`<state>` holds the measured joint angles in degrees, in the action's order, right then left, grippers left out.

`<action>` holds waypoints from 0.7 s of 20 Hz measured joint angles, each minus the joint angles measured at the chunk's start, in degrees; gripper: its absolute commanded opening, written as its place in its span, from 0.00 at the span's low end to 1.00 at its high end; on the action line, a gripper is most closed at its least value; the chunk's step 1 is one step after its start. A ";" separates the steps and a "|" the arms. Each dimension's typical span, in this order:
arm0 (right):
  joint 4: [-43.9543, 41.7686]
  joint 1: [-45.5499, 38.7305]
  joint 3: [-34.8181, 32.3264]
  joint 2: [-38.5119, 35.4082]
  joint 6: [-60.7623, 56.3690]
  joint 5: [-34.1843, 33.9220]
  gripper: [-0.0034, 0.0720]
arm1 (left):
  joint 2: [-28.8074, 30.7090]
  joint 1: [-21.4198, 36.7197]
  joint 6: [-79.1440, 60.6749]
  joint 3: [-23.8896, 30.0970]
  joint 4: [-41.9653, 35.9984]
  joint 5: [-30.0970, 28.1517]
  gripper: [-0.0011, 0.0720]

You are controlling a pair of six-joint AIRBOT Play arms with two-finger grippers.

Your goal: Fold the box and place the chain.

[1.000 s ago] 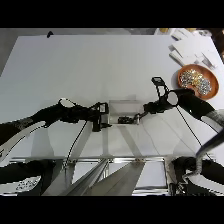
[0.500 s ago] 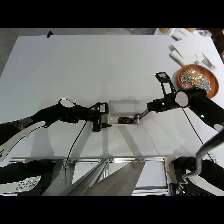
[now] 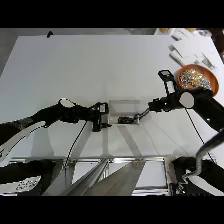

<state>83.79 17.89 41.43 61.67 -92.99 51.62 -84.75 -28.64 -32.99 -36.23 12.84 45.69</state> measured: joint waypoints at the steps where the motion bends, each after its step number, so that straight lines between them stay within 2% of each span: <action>1: 0.00 0.00 0.00 1.16 -0.02 -0.04 0.31 | 0.00 0.00 0.00 0.00 -0.02 0.00 0.22; 6: 0.00 0.00 -0.26 6.80 0.02 -0.68 0.31 | 0.00 0.00 0.02 0.00 -0.02 -0.02 0.22; 14: -0.26 0.00 -0.48 10.78 0.35 -3.28 0.31 | 0.00 0.00 0.02 0.00 0.00 0.00 0.22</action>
<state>83.53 17.89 40.95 72.44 -92.64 48.34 -84.75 -28.64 -32.97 -36.23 12.84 45.69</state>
